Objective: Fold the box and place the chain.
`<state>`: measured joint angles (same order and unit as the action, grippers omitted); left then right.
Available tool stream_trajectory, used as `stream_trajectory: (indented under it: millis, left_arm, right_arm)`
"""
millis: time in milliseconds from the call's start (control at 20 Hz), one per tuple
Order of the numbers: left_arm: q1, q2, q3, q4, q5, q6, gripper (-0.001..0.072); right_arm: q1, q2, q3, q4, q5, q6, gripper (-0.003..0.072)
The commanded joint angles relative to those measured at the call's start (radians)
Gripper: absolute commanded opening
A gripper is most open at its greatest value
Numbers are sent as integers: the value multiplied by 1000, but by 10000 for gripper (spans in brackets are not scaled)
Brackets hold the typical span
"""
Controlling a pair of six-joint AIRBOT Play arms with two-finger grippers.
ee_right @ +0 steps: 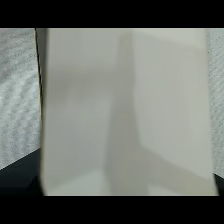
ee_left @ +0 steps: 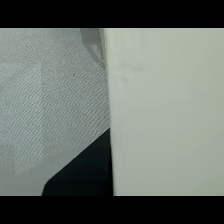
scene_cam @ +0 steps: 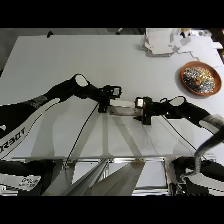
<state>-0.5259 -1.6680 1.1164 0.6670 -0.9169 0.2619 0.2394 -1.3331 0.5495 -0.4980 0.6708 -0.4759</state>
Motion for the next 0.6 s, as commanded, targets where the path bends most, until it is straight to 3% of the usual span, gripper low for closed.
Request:
stream_trajectory:
  millis: [0, 100, 400, 550]
  left_arm:
    - [1, 1, 1, 0, 0, 0, 50]
    - [2, 2, 1, 0, 0, 0, 306]
    - [40, 48, 1, 11, 0, -37, 575]
    - [85, 91, 1, 113, -26, -155, 583]
  right_arm:
    - [0, -1, 0, -2, -1, 0, 404]
    - [0, -1, 0, -2, -1, 0, 404]
    - [0, -1, 0, -2, -1, 0, 404]
    - [0, -1, 0, -2, -1, 0, 404]
